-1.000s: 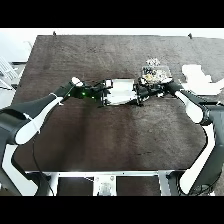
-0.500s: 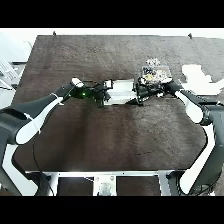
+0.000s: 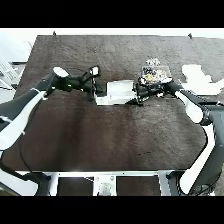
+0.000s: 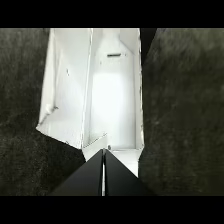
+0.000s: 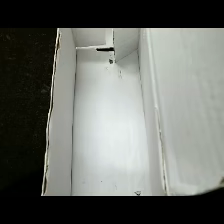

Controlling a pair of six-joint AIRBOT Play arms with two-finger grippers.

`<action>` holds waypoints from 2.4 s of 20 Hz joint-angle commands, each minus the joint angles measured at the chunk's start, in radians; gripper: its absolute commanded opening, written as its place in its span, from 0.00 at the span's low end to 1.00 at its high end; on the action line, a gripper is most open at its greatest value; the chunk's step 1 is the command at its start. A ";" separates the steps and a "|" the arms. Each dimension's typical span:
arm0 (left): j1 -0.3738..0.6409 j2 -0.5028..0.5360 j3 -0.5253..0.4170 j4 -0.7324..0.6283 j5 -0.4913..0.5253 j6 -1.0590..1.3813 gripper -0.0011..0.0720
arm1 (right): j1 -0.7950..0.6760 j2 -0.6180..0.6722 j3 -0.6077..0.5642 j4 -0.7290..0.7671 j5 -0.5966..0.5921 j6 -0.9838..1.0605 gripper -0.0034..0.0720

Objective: Fold the box and place the chain.

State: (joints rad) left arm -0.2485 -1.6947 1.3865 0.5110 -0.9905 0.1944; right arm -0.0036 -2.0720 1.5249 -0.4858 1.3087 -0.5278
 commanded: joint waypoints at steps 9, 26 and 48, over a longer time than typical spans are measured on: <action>0.136 0.154 -0.259 -0.124 0.004 -0.477 0.04 | 0.000 0.000 0.000 0.000 0.000 -0.001 0.81; 0.124 0.003 -0.278 -0.074 0.109 -1.059 0.04 | 0.000 0.000 0.000 0.000 0.001 0.000 0.81; -0.024 -0.111 -0.044 0.103 0.126 -1.373 0.04 | 0.000 0.000 0.000 0.000 0.000 -0.001 0.81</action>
State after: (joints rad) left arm -0.2565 -1.8000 1.2980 0.5900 -0.8459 -1.1561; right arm -0.0036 -2.0720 1.5249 -0.4866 1.3090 -0.5285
